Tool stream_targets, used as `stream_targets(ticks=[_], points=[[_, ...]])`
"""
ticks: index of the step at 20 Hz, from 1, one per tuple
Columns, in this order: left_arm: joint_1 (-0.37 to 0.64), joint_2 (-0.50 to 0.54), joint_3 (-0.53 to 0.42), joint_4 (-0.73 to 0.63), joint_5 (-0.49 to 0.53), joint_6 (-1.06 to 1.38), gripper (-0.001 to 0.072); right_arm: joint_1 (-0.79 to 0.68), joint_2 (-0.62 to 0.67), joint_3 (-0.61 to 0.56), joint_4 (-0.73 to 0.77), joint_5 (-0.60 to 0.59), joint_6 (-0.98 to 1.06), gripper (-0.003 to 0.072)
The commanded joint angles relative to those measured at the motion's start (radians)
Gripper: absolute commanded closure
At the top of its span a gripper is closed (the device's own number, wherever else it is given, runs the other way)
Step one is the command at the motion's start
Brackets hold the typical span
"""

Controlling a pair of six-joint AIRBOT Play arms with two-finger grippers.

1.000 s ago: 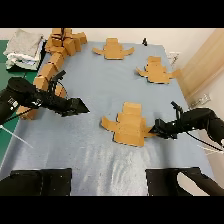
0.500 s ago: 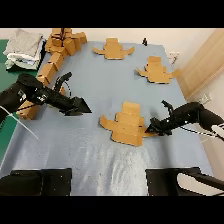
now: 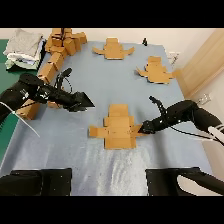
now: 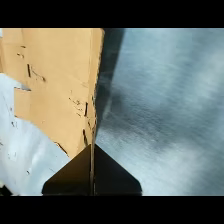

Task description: Fold the box.

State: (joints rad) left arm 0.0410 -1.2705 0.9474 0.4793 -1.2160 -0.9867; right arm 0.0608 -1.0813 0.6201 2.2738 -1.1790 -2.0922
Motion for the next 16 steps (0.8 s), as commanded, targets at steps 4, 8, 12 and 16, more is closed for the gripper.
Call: stream_targets(ticks=[4,8,12,16], points=[[-0.06,-0.143,0.001,-0.013,0.024,0.083,0.0066,0.105,0.172,-0.059,-0.035,0.07,-0.037,0.0685],[-0.148,-0.231,0.003,-0.039,0.129,0.148,0.0066,0.109,0.178,-0.081,-0.032,0.072,-0.037,0.0685],[-0.218,-0.342,0.063,-0.196,0.124,0.261,0.0067,0.11,0.178,-0.081,-0.031,0.072,-0.037,0.0685],[-0.26,-0.433,0.151,-0.231,0.059,0.291,0.0068,0.109,0.178,-0.081,-0.033,0.072,-0.039,0.0685]])
